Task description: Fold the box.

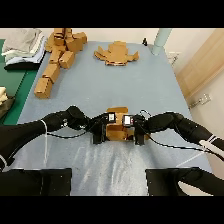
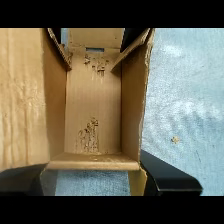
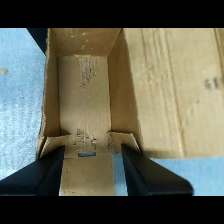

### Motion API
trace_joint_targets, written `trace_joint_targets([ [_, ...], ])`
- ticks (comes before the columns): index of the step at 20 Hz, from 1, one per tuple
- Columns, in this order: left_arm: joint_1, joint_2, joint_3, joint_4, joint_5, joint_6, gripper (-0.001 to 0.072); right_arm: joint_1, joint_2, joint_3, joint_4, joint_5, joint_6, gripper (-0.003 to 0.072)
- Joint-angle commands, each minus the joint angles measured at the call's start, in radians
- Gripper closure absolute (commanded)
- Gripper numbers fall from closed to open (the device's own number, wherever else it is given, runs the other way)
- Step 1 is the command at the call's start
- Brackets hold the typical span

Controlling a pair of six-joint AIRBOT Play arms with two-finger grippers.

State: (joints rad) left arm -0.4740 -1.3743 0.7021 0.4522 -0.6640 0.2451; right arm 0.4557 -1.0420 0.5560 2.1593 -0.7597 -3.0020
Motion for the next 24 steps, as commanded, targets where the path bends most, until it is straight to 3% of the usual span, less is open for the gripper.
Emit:
trace_joint_targets([
  [1,0.0,0.0,0.0,0.0,0.0,-0.002,0.0187,0.003,-0.002,-0.001,0.003,0.005,-0.001,0.0086],
  [4,0.0,0.0,0.0,-0.001,0.0,-0.002,0.0187,0.003,0.004,0.0,-0.007,-0.001,0.032,0.0101],
  [5,0.0,0.0,0.0,-0.001,0.0,-0.002,0.0186,0.003,0.021,0.002,-0.03,-0.006,0.082,0.0214],
  [6,0.0,0.0,0.0,-0.001,0.0,-0.002,0.0186,0.003,0.049,0.011,-0.086,-0.026,0.169,0.0407],
  [8,0.0,0.0,0.0,-0.001,0.0,-0.002,0.0187,0.0,0.122,0.031,-0.274,-0.051,0.453,0.049],
  [9,0.0,0.0,0.0,-0.001,0.0,-0.002,0.0186,-0.001,0.162,0.037,-0.377,-0.068,0.602,0.0622],
  [10,0.0,0.0,0.0,-0.001,0.0,-0.001,0.0187,-0.001,0.204,0.04,-0.503,-0.093,0.752,0.0683],
  [14,0.0,0.0,0.0,-0.001,0.0,-0.001,0.0186,-0.043,0.296,0.042,-1.1,-0.232,1.46,0.0683],
  [15,0.0,0.0,0.0,-0.001,0.0,-0.002,0.0186,-0.082,0.294,0.042,-1.178,-0.275,1.596,0.0683],
  [16,0.0,0.0,0.0,-0.001,0.0,-0.002,0.0187,-0.128,0.285,0.041,-1.173,-0.296,1.683,0.0683],
  [19,0.0,0.0,0.0,-0.001,0.0,-0.002,0.0187,-0.251,0.214,0.026,-0.879,-0.286,1.718,0.0683],
  [24,0.0,0.0,0.0,-0.001,0.0,-0.001,0.0187,-0.262,0.019,0.017,-0.332,-0.253,1.435,0.0684],
])
